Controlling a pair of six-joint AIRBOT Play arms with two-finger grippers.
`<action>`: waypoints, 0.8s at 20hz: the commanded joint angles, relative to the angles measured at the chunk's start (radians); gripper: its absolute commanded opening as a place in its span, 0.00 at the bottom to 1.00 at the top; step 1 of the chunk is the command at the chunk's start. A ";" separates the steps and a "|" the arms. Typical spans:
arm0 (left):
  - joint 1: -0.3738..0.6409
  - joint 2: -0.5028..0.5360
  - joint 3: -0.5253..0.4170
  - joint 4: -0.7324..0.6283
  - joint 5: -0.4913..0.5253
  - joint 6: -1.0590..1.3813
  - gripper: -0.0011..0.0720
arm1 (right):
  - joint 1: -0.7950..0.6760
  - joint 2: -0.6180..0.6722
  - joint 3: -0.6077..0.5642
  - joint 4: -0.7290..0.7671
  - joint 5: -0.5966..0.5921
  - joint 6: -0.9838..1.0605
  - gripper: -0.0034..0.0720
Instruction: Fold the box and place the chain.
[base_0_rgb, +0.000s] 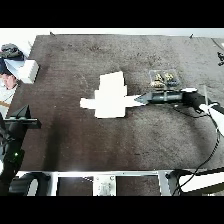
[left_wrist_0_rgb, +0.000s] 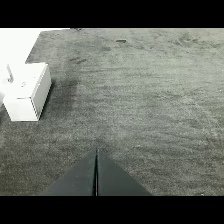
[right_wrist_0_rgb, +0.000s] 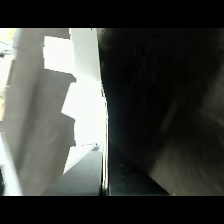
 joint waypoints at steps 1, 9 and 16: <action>0.000 0.000 0.000 -0.002 -0.033 -0.001 0.03 | 0.126 0.007 -0.005 0.018 -0.239 0.014 0.06; 0.000 -0.002 0.078 -0.047 -0.427 -0.003 0.73 | 0.153 0.002 0.010 -0.105 -0.317 -0.028 0.06; 0.000 -0.465 0.365 -0.050 -0.645 -0.023 0.73 | 0.153 0.002 0.007 -0.091 -0.328 -0.027 0.06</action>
